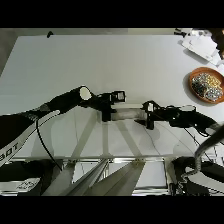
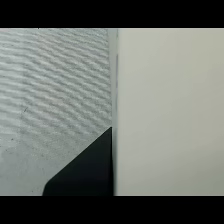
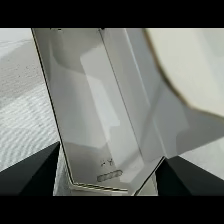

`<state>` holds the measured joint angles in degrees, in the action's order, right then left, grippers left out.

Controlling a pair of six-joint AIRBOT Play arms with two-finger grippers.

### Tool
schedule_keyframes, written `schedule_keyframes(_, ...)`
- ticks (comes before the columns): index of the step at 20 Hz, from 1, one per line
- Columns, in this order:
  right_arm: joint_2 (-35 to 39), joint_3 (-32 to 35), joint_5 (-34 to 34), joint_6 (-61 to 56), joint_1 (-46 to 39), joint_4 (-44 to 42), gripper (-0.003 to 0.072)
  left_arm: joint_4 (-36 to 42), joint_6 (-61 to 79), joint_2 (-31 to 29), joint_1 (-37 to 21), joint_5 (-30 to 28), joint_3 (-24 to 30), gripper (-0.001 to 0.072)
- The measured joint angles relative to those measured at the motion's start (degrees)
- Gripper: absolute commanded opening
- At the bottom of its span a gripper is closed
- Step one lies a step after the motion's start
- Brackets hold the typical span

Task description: Fold the box and place the chain.

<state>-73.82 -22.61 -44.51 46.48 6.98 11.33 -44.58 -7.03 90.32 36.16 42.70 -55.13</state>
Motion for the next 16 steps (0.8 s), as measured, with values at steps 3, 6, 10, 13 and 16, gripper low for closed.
schedule_keyframes(3, -0.35, -0.33, -1.42, 0.31, -0.09, 1.57, 0.0577, 0.0, 0.13, 0.0, -0.02, 0.0, 0.0, 0.0011)
schedule_keyframes(6, -0.5, -0.44, -3.82, 0.5, -0.09, 3.06, 0.0577, -0.04, 0.35, -0.02, 0.0, 0.02, 0.0, 0.0011)
schedule_keyframes(10, -1.33, -1.44, -6.05, 0.7, -0.09, 3.67, 0.0577, -0.04, 0.26, 0.0, 0.0, 0.02, 0.0, 0.0011)
schedule_keyframes(13, -2.91, -2.95, -8.24, 0.7, -0.11, 4.15, 0.0578, -0.04, 0.17, 0.0, 0.0, 0.0, 0.0, 0.0011)
schedule_keyframes(16, -3.91, -3.8, -9.7, -0.15, -1.11, 5.86, 0.0578, 0.0, 0.15, 0.0, 0.0, 0.0, 0.0, 0.0011)
